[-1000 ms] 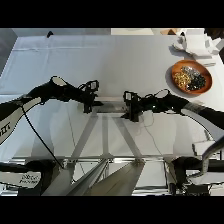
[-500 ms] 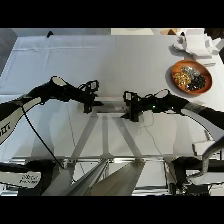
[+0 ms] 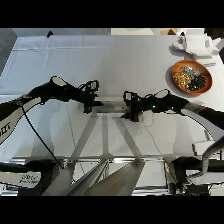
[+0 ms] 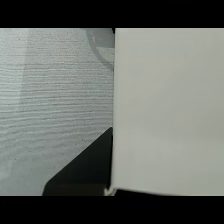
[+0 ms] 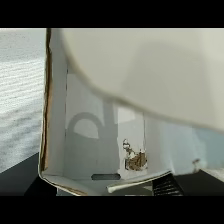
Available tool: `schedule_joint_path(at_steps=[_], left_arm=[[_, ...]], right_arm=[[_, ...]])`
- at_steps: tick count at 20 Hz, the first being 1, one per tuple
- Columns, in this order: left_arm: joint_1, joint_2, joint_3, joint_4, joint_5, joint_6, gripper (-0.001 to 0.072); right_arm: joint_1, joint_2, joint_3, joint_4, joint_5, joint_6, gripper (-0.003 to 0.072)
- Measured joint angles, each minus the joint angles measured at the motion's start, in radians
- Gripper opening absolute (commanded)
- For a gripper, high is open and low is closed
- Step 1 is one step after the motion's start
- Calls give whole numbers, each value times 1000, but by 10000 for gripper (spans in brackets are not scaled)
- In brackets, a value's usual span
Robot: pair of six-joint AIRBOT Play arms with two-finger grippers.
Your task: Fold the box and place the chain.
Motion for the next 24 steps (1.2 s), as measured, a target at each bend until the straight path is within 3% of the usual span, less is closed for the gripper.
schedule_joint_path(at_steps=[2,3,5,6,11,16,20,21,23,24], left_arm=[[0,0,0,0,-4,0,50],[-1,-1,0,14,-3,-1,130],[1,-1,-1,13,-5,-1,427],[0,0,0,5,-11,-3,456],[5,30,-1,5,-12,0,456],[31,130,-1,25,-15,0,456],[84,245,-1,138,-18,-59,450],[97,271,-2,166,-26,-90,354],[116,320,-1,207,-66,-164,8],[122,340,-1,222,-99,-200,11]], right_arm=[[0,0,0,0,0,0,398],[0,0,0,-2,2,-3,398],[0,0,0,-3,4,-3,398],[0,0,0,-3,4,-3,398],[0,0,0,-1,3,0,398],[0,0,0,0,2,0,398],[0,0,0,0,2,0,398],[0,0,0,0,2,0,398],[0,0,0,0,2,0,398],[0,0,0,0,2,0,398]])
